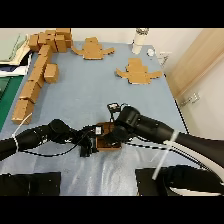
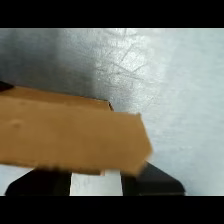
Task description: Fold the box.
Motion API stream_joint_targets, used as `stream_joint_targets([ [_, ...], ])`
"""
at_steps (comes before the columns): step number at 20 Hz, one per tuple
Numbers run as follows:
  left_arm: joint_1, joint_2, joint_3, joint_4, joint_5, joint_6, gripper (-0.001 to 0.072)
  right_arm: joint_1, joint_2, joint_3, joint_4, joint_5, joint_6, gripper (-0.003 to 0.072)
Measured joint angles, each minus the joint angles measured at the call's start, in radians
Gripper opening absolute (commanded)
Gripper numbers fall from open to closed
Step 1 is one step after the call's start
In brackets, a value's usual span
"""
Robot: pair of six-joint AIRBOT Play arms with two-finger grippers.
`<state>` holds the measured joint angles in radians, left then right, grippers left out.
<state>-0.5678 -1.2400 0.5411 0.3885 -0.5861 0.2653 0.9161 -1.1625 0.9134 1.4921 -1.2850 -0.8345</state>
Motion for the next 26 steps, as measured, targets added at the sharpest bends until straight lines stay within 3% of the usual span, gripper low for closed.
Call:
stream_joint_targets([
  [2,0.000,0.000,0.000,0.000,0.000,0.000,0.0521,0.000,0.055,0.005,0.001,-0.036,0.009,0.0405],
  [3,0.000,0.000,0.000,0.000,0.000,0.000,0.0521,-0.002,0.081,0.006,-0.001,-0.053,0.016,0.0294],
  [5,0.000,0.000,0.000,0.000,0.000,-0.001,0.0521,-0.026,0.127,0.006,-0.032,-0.095,0.022,0.0257],
  [6,0.000,0.000,0.000,0.000,0.000,-0.001,0.0520,-0.053,0.143,0.002,-0.052,-0.112,0.021,0.0151],
  [7,0.000,0.000,0.000,0.000,0.000,-0.001,0.0520,-0.090,0.153,-0.005,-0.060,-0.124,0.008,0.0138],
  [8,0.000,0.000,0.000,0.000,0.000,-0.001,0.0520,-0.143,0.158,-0.013,-0.066,-0.125,-0.022,0.0021],
  [9,0.000,0.000,0.000,0.000,0.000,-0.001,0.0520,-0.203,0.156,-0.022,-0.060,-0.113,-0.062,0.0003],
  [12,0.000,0.000,0.000,0.000,0.000,-0.001,0.0521,-0.444,0.098,-0.037,0.111,-0.018,-0.303,0.0003],
  [17,0.000,0.000,0.000,0.000,0.000,-0.001,0.0520,-0.780,-0.124,-0.031,0.685,0.093,-0.790,0.0003],
  [21,0.000,0.000,0.000,0.000,0.000,-0.001,0.0521,-0.787,-0.228,-0.011,0.955,0.070,-1.095,0.0004],
  [26,0.000,0.000,0.000,0.000,0.000,-0.001,0.0520,-0.625,-0.137,-0.013,0.925,0.069,-1.300,0.0004],
])
